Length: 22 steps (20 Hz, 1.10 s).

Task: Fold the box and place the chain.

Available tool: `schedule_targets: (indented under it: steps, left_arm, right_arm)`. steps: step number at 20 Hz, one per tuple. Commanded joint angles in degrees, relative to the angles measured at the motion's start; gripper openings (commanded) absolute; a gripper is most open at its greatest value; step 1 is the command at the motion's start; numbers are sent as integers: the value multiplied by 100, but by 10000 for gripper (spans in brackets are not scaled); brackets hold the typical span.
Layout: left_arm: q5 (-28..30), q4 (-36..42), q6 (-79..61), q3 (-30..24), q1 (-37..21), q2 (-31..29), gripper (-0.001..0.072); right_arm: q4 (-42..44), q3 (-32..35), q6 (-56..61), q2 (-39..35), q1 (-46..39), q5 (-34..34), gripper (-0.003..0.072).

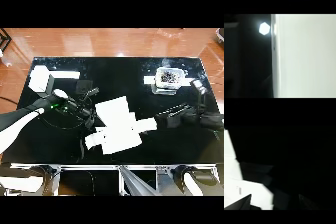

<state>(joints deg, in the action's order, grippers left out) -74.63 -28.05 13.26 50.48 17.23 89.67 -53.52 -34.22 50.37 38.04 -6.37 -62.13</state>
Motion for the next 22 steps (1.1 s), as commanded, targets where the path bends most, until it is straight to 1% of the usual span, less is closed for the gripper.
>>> schedule_targets:
  steps: [1, 2, 4, 5, 7, 8, 11, 13, 15, 18, 22]
  left_arm:
    - [1204, -1298, -52, -59, 428, -732, 19]
    - [1582, -1545, -254, -177, 645, -964, 19]
    - [2184, -1665, -752, -455, 1032, -1314, 20]
    - [2511, -1659, -999, -603, 1196, -1445, 20]
    - [3023, -1622, -1414, -811, 1351, -1530, 22]
    - [3069, -1624, -1488, -844, 1351, -1499, 23]
    - [2957, -1733, -1471, -852, 1325, -1440, 24]
    - [2892, -1827, -1443, -852, 1325, -1443, 24]
    - [2870, -2208, -1172, -852, 1325, -1443, 24]
    - [2717, -2726, -769, -852, 1325, -1443, 24]
    - [2699, -2697, -745, -852, 1325, -1443, 24]
  right_arm:
    - [-1200, -706, 103, -46, -496, -756, 688]
    - [-1224, -704, 103, -44, -503, -872, 688]
    - [-1040, -640, 107, -26, -437, -1182, 688]
    - [-837, -490, 83, -26, -354, -1294, 688]
    - [-551, -9, -42, -26, -63, -1167, 688]
    - [-398, 247, -203, -26, 109, -1040, 688]
    - [33, 881, -697, -26, 835, -525, 688]
    - [-17, 1137, -828, -26, 1399, -160, 688]
    - [-55, 1285, -1012, -26, 1917, 127, 688]
    - [-184, 1325, -1285, -24, 2551, 612, 688]
    - [-544, 1329, -1836, 28, 3077, 1344, 688]
